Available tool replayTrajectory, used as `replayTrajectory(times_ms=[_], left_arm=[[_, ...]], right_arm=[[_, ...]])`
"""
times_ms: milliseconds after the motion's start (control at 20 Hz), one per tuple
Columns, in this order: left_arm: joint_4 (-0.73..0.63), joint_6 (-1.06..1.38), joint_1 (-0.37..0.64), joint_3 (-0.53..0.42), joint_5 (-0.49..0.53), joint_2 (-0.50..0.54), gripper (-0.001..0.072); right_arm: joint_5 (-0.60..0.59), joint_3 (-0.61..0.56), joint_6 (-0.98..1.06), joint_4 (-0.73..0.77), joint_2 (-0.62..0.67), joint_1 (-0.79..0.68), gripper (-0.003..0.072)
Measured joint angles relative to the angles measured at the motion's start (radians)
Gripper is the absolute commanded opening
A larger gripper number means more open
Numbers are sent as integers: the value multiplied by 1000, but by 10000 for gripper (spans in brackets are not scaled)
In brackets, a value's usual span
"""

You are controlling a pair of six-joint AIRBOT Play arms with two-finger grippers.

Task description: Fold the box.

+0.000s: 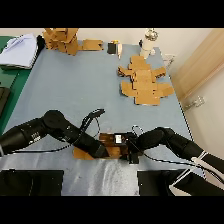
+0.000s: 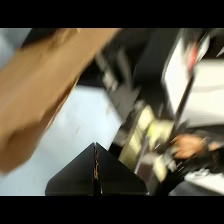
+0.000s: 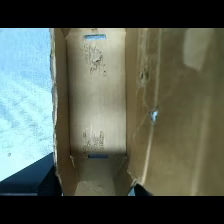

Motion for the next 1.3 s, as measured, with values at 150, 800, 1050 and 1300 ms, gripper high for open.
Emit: replayTrajectory(times_ms=[150,800,1050,1300], left_arm=[[-101,42,-6,2,80,-61,15],[-198,140,-10,10,383,-164,14],[-154,129,-10,11,396,-209,14],[-112,115,-10,11,383,-246,14]], right_arm=[[0,0,0,-1,0,0,534],[0,0,0,-1,0,0,534],[0,0,0,-1,0,0,534],[0,0,0,-1,0,0,534]])
